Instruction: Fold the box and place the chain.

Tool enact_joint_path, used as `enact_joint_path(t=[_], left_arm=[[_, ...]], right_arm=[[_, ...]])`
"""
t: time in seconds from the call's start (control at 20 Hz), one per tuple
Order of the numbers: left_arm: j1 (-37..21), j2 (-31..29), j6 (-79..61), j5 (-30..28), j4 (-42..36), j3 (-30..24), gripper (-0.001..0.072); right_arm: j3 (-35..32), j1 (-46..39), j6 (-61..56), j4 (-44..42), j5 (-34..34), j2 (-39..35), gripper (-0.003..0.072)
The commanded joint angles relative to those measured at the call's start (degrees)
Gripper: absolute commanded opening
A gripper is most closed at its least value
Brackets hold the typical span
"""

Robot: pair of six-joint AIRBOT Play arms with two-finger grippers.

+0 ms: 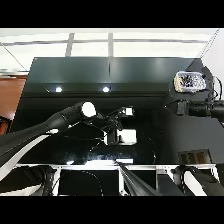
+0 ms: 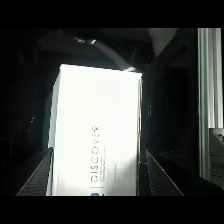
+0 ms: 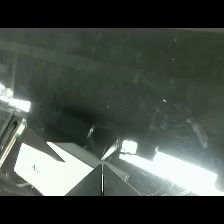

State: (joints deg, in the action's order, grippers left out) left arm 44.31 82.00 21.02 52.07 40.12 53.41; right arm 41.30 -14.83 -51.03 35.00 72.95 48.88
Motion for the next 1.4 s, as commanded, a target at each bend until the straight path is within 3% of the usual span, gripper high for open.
enact_joint_path(t=[0.0,0.45,0.6,0.65,0.75,0.8,0.95,1.1,1.35], left_arm=[[1.7,0.2,0.2,-1.2,2.6,0.1,0.0708],[6.4,2.1,4.1,-10.1,13.8,0.0,0.0708],[6.4,2.6,8.2,-9.6,15.6,0.0,0.0704],[6.5,2.6,8.8,-9.4,15.6,0.0,0.0662],[5.9,2.5,13.2,-8.6,15.6,0.3,0.0412],[4.7,2.5,14.5,-6.2,15.8,1.1,0.0373],[-2.4,1.9,20.1,-0.2,17.9,4.5,0.0352],[-14.5,1.6,28.2,2.8,25.1,9.0,0.0352],[-39.4,3.0,36.5,0.1,33.6,15.3,0.0352]], right_arm=[[0.0,0.0,0.3,0.0,-0.1,0.0,0.0008],[-0.1,0.0,0.3,0.0,-0.1,0.0,0.0008],[-0.1,0.0,0.3,0.0,-0.1,0.0,0.0008],[0.0,0.0,0.3,0.0,-0.1,0.0,0.0008],[0.0,0.0,0.3,0.0,-0.1,0.0,0.0008],[-0.1,0.0,0.3,0.0,-0.1,0.0,0.0008],[0.0,0.0,0.3,0.0,-0.2,0.0,0.0008],[-0.1,0.0,0.3,0.0,-1.0,0.0,0.0008],[-0.1,0.0,0.2,0.0,-1.2,0.0,0.0008]])
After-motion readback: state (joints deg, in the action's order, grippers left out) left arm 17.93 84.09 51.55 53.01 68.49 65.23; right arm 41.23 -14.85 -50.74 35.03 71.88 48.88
